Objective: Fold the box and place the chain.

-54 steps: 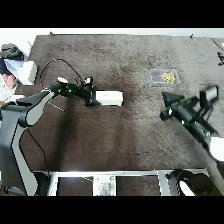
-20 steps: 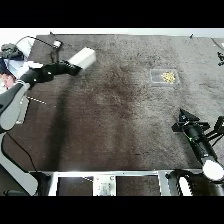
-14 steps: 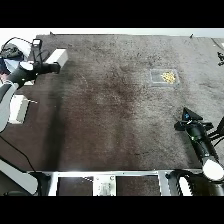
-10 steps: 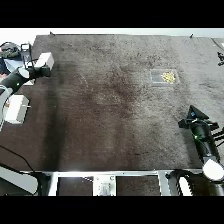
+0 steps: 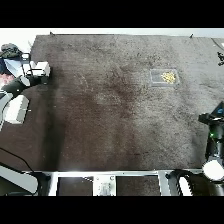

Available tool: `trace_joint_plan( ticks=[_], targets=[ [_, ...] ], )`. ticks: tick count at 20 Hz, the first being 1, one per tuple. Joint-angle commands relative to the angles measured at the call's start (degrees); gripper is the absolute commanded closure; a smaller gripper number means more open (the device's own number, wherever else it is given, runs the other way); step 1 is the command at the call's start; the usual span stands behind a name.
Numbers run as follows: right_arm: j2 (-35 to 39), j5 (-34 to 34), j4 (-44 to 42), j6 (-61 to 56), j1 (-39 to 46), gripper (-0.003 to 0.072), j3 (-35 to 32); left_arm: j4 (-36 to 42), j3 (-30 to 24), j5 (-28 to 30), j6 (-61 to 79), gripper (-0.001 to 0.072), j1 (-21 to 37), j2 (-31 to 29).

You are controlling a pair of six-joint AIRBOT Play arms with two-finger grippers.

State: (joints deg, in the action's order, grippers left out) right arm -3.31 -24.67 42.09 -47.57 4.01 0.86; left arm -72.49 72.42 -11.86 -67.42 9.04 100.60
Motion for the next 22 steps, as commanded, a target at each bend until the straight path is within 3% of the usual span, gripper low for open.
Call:
trace_joint_plan(
  ticks=[1,8,13,14,15,16,22],
  targets=[
    [0.0,-11.5,0.2,0.0,0.0,0.0674,0.0,1.2,-0.2,2.9,1.5,0.0702,0.2,1.7],
    [0.0,-26.1,0.1,0.0,0.0,0.0674,0.0,2.1,3.6,1.9,1.5,0.0702,0.2,6.0],
    [0.0,-29.0,0.2,0.0,0.0,0.0674,0.0,2.0,4.1,1.8,2.0,0.0677,0.2,6.9],
    [0.0,-29.0,0.2,0.0,0.0,0.0674,0.0,1.8,4.1,2.1,1.9,0.0318,0.2,6.9],
    [0.0,-29.0,0.2,0.0,0.0,0.0674,0.0,1.8,4.1,2.3,1.9,0.0045,0.2,6.9],
    [0.0,-29.0,0.2,0.0,0.0,0.0675,0.0,1.8,4.2,2.2,1.9,-0.0011,0.2,6.8],
    [0.0,-29.0,0.2,0.0,0.0,0.0674,0.0,1.7,6.2,-1.6,1.9,-0.0011,0.2,3.0]
  ],
)
